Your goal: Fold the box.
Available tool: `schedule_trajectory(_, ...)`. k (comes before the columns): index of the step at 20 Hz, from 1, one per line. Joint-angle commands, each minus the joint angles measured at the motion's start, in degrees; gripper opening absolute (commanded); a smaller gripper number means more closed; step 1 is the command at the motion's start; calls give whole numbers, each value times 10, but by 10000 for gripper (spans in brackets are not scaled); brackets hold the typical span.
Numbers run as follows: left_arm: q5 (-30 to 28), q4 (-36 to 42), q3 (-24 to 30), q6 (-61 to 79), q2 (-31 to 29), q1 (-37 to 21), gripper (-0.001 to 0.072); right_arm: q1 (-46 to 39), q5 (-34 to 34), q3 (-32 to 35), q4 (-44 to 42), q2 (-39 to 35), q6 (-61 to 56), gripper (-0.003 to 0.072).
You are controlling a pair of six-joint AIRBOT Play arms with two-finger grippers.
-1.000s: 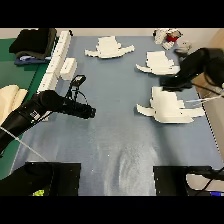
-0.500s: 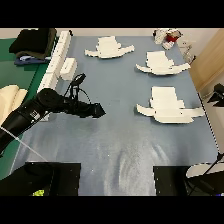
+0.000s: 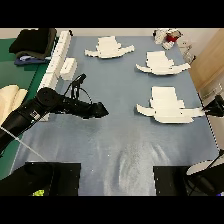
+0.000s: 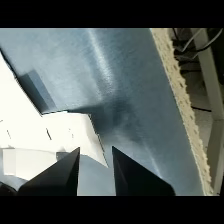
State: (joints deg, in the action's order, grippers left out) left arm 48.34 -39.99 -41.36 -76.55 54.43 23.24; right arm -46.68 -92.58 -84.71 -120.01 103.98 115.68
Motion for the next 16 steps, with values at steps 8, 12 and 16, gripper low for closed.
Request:
schedule_trajectory(8,-2,12,-1,1,0,0,583,97,-49,-3,-93,19,42,1)
schedule_trajectory(12,0,12,-1,-10,0,-1,583,181,4,30,-141,-27,-14,0)
schedule_trajectory(16,4,10,-1,11,0,-1,358,293,67,157,-136,-148,-53,0)
